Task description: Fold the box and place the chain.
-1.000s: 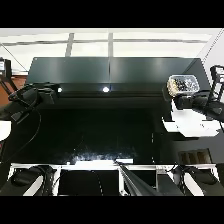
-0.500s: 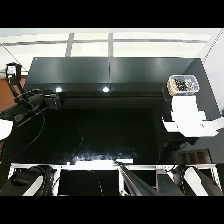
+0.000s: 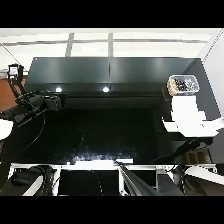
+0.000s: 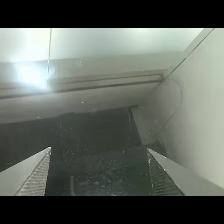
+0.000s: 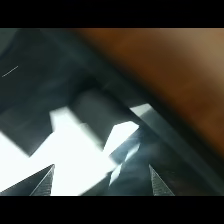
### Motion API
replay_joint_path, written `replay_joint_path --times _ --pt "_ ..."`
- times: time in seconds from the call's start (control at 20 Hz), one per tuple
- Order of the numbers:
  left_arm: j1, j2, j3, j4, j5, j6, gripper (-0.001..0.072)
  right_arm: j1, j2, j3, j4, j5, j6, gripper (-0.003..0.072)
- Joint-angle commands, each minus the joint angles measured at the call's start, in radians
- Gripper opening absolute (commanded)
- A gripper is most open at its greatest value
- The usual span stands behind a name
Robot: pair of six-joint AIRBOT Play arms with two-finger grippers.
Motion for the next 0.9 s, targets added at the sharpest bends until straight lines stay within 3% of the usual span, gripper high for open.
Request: replay_joint_path --times 0.0,0.15,0.3,0.4,0.6,0.65,0.8,0.85 --pt "-0.001 -0.004 0.000 0.000 -0.001 0.000 0.0708 0.006 -0.145 0.087 0.162 0.203 -0.234 0.0705" --pt "-0.001 -0.013 0.000 0.000 -0.002 0.000 0.0708 0.013 -0.179 0.106 0.066 0.193 -0.245 0.0705" --pt "-0.001 -0.013 0.000 0.000 -0.002 0.000 0.0708 0.009 -0.189 0.127 0.064 0.187 -0.276 0.0703" --pt "-0.001 -0.013 0.000 0.000 -0.002 0.000 0.0709 0.010 -0.190 0.131 0.083 0.185 -0.296 0.0533" --pt "-0.001 -0.013 0.000 0.000 -0.002 0.000 0.0708 0.010 -0.190 0.132 0.080 0.168 -0.325 0.0514" --pt "-0.001 -0.013 0.000 0.000 -0.002 0.000 0.0708 0.011 -0.190 0.132 0.080 0.167 -0.337 0.0343" --pt "-0.001 -0.013 0.000 0.000 -0.002 0.000 0.0708 0.011 -0.190 0.132 0.080 0.173 -0.362 0.0255" --pt "-0.001 -0.013 0.000 0.000 -0.002 0.000 0.0709 0.011 -0.190 0.132 0.080 0.178 -0.362 0.0095"
